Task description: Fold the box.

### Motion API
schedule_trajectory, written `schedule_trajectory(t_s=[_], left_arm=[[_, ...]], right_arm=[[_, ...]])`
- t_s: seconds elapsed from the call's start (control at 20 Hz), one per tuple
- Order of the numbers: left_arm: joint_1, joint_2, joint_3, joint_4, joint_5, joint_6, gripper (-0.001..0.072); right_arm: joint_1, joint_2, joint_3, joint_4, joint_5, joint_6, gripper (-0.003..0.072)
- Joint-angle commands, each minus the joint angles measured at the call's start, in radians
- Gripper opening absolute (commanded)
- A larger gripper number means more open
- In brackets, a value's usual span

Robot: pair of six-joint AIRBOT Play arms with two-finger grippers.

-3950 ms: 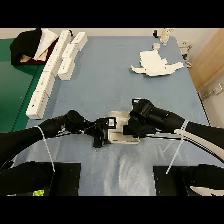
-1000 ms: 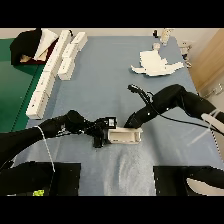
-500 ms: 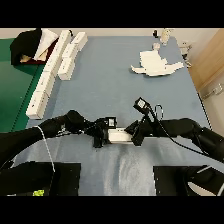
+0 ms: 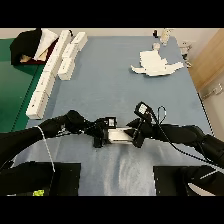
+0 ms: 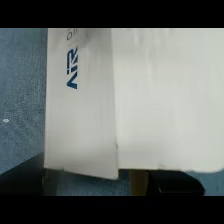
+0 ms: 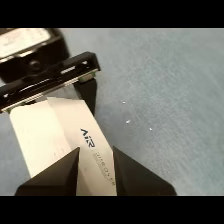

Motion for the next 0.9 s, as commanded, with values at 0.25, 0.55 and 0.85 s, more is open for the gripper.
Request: schedule_trajectory(t_s=[0.25,0.55,0.85], left_arm=[[0.000,0.001,0.001,0.000,0.000,0.000,0.0488],[0.000,0.001,0.001,0.000,0.000,0.000,0.0487],[0.000,0.001,0.001,0.000,0.000,0.000,0.0488]], right_arm=[[0.003,0.002,0.062,-0.007,-0.143,-0.235,0.0477],[0.076,-0.092,0.065,-0.060,-0.099,-0.341,0.0537],[0.095,-0.111,0.091,-0.179,-0.078,-0.340,0.0535]])
